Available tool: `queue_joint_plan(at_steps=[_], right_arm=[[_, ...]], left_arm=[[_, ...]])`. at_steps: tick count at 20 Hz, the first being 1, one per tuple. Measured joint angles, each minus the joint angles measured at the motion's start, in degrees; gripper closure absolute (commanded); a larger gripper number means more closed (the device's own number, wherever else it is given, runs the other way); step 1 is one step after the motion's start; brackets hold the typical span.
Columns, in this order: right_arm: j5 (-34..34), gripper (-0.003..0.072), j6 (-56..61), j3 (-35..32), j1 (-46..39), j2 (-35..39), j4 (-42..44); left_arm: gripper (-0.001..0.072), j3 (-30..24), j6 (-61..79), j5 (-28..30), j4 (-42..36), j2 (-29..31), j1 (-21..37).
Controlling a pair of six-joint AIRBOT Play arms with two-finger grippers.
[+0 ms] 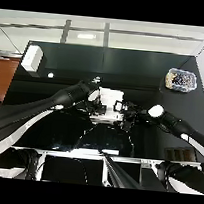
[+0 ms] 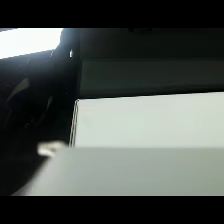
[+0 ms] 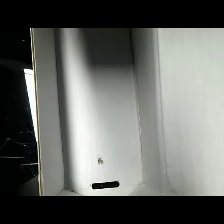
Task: Fold the box and place the chain.
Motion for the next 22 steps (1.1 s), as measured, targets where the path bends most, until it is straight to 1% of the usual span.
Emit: queue_joint_plan(at_steps=[1, 2, 3, 4, 7, 8, 9, 10, 11, 16, 20, 21, 22], right_arm=[[0.0, 0.0489, 0.0, 0.0, 0.0, 0.0, 0.0], [0.1, 0.0489, 0.0, 0.0, 0.0, 0.0, 0.0], [0.1, 0.0489, 0.1, 0.0, 0.0, 0.0, 0.0], [0.1, 0.0489, 0.1, 0.0, 0.0, 0.0, 0.0], [0.2, 0.0489, 0.1, 0.0, 0.0, 0.0, 0.0], [0.3, 0.0489, 0.1, 0.0, 0.0, 0.0, -0.1], [0.3, 0.0489, 0.1, 0.0, 0.0, 0.0, -0.1], [0.3, 0.0489, 0.0, 0.0, 0.0, 0.0, -0.1], [0.2, 0.0488, -0.1, 0.0, 0.0, 0.0, -0.2], [0.5, 0.0489, -0.1, 0.0, 0.0, 0.0, -0.2], [0.4, 0.0488, -0.1, 0.0, 0.0, 0.0, -0.1], [0.4, 0.0489, 0.0, 0.0, 0.0, 0.0, -0.1], [0.4, 0.0489, 0.0, 0.0, 0.0, 0.0, -0.1]], left_arm=[[0.0484, 0.0, -0.2, 0.0, 0.1, 0.0, 0.1], [0.0567, 0.1, -0.3, -0.1, 0.2, 0.0, 0.2], [0.0592, 0.1, -0.3, -0.3, 0.5, 0.0, 0.3], [0.0643, 0.1, -0.3, -0.1, 0.7, 0.0, 0.4], [0.0648, 0.1, -0.5, -0.3, 0.8, 0.0, 0.4], [0.0642, 0.1, -0.5, -0.3, 0.7, 0.0, 0.4], [0.0572, 0.1, -0.5, -0.2, 0.7, 0.0, 0.4], [0.0411, 0.1, -0.3, 0.0, 0.4, 0.0, 0.4], [0.0303, 0.1, -0.3, 0.6, -0.2, 0.0, 0.4], [0.0296, 0.2, -1.5, -0.1, 0.2, 0.0, 0.4], [0.0298, 0.2, -2.5, -1.2, 2.3, 0.0, 0.4], [0.0318, 0.2, -2.8, -1.9, 2.8, 0.0, 0.4], [0.0322, 0.2, -2.9, -2.1, 3.2, 0.0, 0.4]])
